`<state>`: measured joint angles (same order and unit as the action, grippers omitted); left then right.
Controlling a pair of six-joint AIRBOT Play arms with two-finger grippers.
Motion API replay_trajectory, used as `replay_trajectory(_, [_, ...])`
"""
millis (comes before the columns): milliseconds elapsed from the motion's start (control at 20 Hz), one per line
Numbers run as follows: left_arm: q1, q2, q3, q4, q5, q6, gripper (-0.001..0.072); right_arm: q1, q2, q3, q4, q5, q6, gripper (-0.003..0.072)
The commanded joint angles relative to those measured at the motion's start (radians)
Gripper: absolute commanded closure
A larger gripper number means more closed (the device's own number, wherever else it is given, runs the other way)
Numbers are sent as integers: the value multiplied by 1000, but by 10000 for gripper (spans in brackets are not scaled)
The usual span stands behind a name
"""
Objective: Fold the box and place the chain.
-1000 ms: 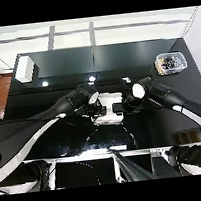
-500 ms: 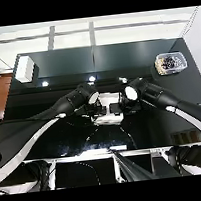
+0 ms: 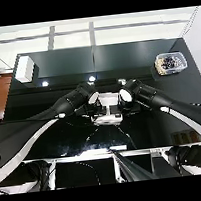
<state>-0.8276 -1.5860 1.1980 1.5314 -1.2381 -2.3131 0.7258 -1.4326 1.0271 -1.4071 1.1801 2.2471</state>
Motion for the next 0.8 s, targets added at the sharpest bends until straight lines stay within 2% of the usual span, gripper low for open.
replay_trajectory(0, [0,1,0,0,0,1,684,2,-14,1,-3,1,12,317])
replay_trajectory(300, [0,1,0,0,0,1,684,2,-30,1,4,0,12,328])
replay_trajectory(350, [0,1,0,0,-1,1,684,2,-34,1,11,-4,12,413])
replay_trajectory(400, [0,1,0,0,-1,1,684,2,-35,1,13,-13,12,465])
replay_trajectory(450, [0,1,0,0,-1,1,684,2,-35,1,18,-21,12,571])
replay_trajectory(500, [0,1,0,0,-1,1,684,2,-35,1,18,-25,12,573])
replay_trajectory(550, [0,1,0,1,0,1,684,2,-35,1,18,-25,12,676])
replay_trajectory(750, [0,1,0,1,0,1,684,2,-35,1,18,-24,12,676])
